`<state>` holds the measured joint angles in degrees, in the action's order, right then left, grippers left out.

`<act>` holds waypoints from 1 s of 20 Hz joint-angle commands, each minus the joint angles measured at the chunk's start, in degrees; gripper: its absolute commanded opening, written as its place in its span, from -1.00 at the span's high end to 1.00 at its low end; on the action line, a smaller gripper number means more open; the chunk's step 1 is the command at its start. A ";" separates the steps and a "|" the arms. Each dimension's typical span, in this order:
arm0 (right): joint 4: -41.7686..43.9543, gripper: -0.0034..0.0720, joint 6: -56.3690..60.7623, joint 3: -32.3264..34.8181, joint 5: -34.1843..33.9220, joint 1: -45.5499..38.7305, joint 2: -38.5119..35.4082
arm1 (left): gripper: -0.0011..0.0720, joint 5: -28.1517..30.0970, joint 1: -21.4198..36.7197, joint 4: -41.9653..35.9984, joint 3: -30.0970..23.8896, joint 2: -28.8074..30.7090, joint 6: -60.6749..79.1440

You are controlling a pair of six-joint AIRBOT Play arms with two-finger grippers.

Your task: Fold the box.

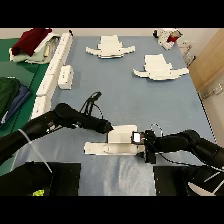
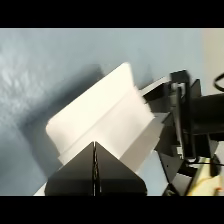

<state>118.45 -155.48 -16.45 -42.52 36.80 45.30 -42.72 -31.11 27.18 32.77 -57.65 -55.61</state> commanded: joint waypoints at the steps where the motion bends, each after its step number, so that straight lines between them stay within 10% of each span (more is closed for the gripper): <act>1: 0.04 -0.28 -0.02 -0.02 0.00 0.07 0.02 | 0.94 -3.17 0.55 10.40 1.55 11.34 3.65; 9: 0.04 -0.28 -0.02 -0.02 -0.02 0.07 0.02 | 0.93 -8.70 -7.52 31.26 -1.55 32.48 4.22; 10: 0.04 -0.28 -0.02 -0.02 0.00 0.07 0.02 | 0.73 -9.79 -7.54 32.37 -1.55 32.68 4.35; 11: 0.04 -0.28 -0.02 -0.02 0.00 0.07 0.02 | -0.31 -10.56 -6.95 32.41 -1.73 32.68 5.70; 12: 0.04 -0.28 -0.02 -0.02 0.00 0.07 0.02 | -0.86 -10.40 -6.19 32.39 -2.36 32.59 7.89; 20: 0.04 -0.28 -0.02 -0.02 0.00 0.07 0.02 | -0.86 -5.73 -3.80 18.88 -11.10 21.64 38.21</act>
<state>118.48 -155.52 -16.45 -42.54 36.80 45.30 -50.57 -35.24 52.10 23.88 -31.62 -28.64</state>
